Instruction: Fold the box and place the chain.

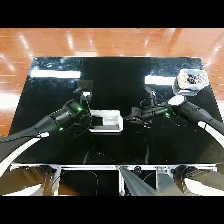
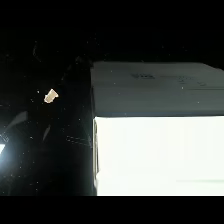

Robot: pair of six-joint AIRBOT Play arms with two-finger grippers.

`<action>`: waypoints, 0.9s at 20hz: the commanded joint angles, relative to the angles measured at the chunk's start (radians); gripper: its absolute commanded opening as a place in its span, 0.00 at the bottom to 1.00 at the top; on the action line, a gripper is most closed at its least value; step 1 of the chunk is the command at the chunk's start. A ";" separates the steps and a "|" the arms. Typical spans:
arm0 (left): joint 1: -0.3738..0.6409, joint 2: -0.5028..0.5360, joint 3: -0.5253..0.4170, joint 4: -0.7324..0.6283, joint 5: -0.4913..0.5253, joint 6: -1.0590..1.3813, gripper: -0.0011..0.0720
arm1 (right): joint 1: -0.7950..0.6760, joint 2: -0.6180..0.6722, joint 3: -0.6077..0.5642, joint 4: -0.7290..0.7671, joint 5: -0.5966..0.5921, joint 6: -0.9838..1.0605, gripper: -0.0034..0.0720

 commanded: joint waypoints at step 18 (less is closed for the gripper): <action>0.000 0.000 0.001 -0.007 0.000 -0.001 0.05 | 0.557 -0.003 0.264 -1.029 -0.128 1.069 0.93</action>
